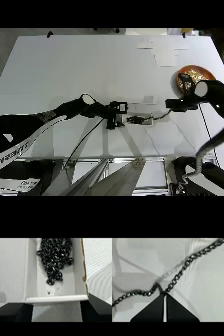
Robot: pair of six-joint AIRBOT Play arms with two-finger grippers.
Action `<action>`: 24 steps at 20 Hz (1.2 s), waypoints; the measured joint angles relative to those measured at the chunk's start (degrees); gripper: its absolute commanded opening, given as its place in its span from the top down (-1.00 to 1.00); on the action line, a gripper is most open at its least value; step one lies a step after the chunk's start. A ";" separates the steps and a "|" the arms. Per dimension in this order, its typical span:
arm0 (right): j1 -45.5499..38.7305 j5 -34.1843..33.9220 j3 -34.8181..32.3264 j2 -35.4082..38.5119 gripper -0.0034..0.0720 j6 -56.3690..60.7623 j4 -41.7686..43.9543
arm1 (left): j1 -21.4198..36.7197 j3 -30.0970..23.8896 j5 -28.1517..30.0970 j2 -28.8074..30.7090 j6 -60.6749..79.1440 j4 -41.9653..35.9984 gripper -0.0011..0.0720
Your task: Fold the box and place the chain.
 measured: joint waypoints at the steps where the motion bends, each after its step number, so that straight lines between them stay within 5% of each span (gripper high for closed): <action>1: 0.00 0.74 0.00 2.84 0.85 -0.96 1.18 | 0.00 0.00 -0.02 0.00 0.00 0.00 0.40; 7: 0.00 3.82 0.00 18.05 0.86 -9.88 21.59 | 0.00 0.00 -0.02 0.00 0.00 0.00 0.40; 13: 4.48 3.78 0.00 25.29 0.85 -14.80 37.03 | 0.00 0.00 -0.02 0.00 0.00 0.00 0.40; 18: 14.95 -2.19 0.00 26.38 0.85 -15.32 37.09 | 0.00 0.00 -0.02 0.00 0.00 0.00 0.40; 24: 20.72 -9.57 0.00 26.12 0.85 -8.44 23.61 | 0.00 0.00 -0.02 0.00 0.00 0.00 0.40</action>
